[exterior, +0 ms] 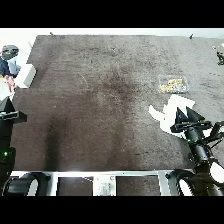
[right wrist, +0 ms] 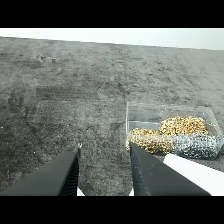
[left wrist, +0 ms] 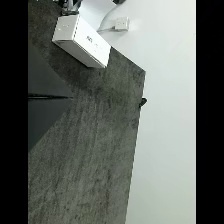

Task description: Fold the box and place the chain.

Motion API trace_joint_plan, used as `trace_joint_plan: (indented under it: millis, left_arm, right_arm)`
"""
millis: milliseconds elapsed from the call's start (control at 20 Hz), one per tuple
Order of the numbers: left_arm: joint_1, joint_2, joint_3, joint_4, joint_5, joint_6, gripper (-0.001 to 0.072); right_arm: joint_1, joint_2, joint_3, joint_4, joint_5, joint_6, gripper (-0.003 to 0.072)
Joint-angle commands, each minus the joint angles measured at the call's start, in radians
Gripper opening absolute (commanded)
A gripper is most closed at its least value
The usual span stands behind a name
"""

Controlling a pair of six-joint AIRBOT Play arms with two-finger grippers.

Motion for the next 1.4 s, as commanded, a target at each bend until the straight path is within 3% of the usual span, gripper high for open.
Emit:
trace_joint_plan:
  millis: [0, 200, 250, 350, 600, 750, 850, 950, 1050, 1200, 1350]
  left_arm:
    - [0.000, 0.000, 0.000, 0.000, 0.000, 0.000, 0.0015]
    - [0.000, 0.000, 0.000, 0.000, 0.000, 0.000, 0.0015]
    - [0.000, 0.000, 0.000, 0.000, 0.000, 0.000, 0.0015]
    - [0.000, 0.000, 0.000, 0.000, 0.000, 0.000, 0.0015]
    - [0.000, 0.000, 0.000, 0.000, 0.000, 0.000, 0.0015]
    - [0.000, 0.000, 0.000, 0.000, -0.001, 0.000, 0.0015]
    - [0.000, 0.000, 0.000, 0.000, -0.001, 0.000, 0.0015]
    - [0.000, 0.000, 0.000, 0.000, -0.001, 0.000, 0.0015]
    - [0.000, 0.000, 0.000, 0.000, -0.001, 0.000, 0.0014]
    - [0.000, 0.000, 0.000, 0.000, -0.001, 0.000, 0.0014]
    - [0.000, 0.000, 0.000, 0.000, -0.001, 0.000, 0.0015]
  right_arm:
    - [0.001, -0.001, 0.000, 0.000, 0.001, 0.000, 0.0356]
    - [0.001, -0.001, 0.013, 0.000, 0.001, 0.000, 0.0359]
    - [0.001, -0.002, 0.037, 0.000, 0.001, 0.001, 0.0439]
    - [0.001, -0.037, 0.105, 0.000, -0.005, 0.000, 0.0471]
    - [-0.004, -0.338, 0.303, 0.095, -0.138, 0.001, 0.0471]
    - [-0.093, -0.555, 0.420, 0.208, -0.105, 0.000, 0.0470]
    - [-0.220, -0.683, 0.477, 0.260, 0.047, 0.002, 0.0470]
    - [-0.378, -0.782, 0.510, 0.243, 0.289, 0.036, 0.0469]
    - [-0.557, -0.864, 0.549, 0.001, 0.562, 0.295, 0.0469]
    - [-0.835, -0.969, 0.658, -0.566, 0.950, 0.752, 0.0471]
    - [-1.089, -1.007, 0.764, -0.790, 1.195, 0.868, 0.0471]
